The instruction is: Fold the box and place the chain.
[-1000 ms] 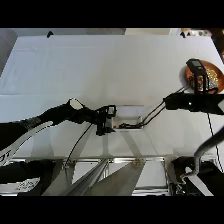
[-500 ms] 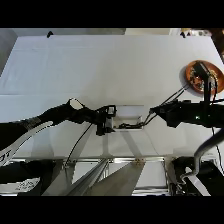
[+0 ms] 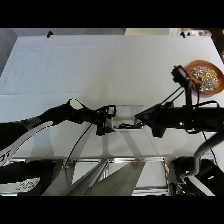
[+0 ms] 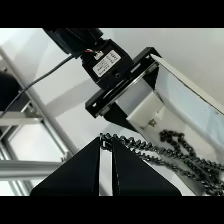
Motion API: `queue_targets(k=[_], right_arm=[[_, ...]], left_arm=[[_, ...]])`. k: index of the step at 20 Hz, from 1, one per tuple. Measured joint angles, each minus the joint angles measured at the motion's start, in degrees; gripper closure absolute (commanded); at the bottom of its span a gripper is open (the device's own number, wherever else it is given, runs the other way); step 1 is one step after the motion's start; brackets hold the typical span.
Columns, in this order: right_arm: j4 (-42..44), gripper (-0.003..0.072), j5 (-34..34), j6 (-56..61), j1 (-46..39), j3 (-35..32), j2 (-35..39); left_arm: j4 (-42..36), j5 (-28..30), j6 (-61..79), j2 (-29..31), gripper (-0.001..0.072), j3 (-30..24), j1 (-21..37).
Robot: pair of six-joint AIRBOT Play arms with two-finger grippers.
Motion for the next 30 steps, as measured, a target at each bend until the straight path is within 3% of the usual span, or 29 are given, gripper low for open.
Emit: queue_targets(k=[7,13,18,20,25,30], right_arm=[[-3.58,0.0669,-7.93,-0.28,11.61,0.00,-13.29],[-7.65,0.0668,-11.37,1.57,15.10,0.00,-21.05],[-10.40,0.0664,-13.00,3.39,15.58,0.00,-22.77],[-13.14,0.0588,-13.73,6.08,15.65,0.00,-22.99],[-18.16,0.0550,-14.80,11.50,15.65,0.00,-23.15],[-21.84,0.0550,-13.51,12.72,14.93,1.99,-21.27]], left_arm=[[-0.02,0.00,0.02,0.00,0.0538,0.00,0.00],[-0.02,0.02,0.00,0.00,0.0538,0.00,0.00],[-0.02,0.02,0.02,0.00,0.0538,0.00,0.00],[-0.02,0.02,0.02,0.00,0.0538,0.00,0.00],[-0.02,0.02,0.02,0.00,0.0538,0.00,0.00],[-0.02,0.02,0.02,0.00,0.0538,0.00,0.00]])
